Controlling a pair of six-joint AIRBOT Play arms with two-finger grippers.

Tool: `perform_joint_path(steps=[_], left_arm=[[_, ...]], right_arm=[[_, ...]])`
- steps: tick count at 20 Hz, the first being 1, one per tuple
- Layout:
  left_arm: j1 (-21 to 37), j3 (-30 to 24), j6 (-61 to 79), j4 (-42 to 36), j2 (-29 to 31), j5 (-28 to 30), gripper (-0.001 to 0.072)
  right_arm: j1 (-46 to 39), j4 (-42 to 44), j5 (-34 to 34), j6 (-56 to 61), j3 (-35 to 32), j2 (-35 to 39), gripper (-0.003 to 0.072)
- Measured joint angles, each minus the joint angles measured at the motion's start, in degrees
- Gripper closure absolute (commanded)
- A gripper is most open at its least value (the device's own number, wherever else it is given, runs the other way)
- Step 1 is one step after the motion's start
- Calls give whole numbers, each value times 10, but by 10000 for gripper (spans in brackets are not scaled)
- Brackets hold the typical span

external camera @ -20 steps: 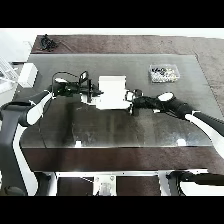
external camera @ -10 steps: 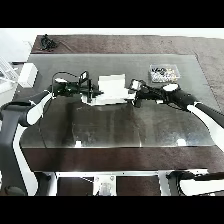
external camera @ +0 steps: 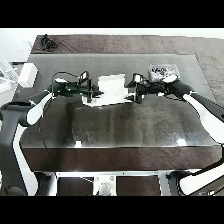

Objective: Fold the box and place the chain.

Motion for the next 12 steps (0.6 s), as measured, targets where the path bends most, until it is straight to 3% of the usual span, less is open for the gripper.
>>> perform_joint_path(steps=[12], left_arm=[[0, 0, 0, 0, 0, 0, 687]], right_arm=[[-9, -28, 61, 28, 91, -39, 4]])
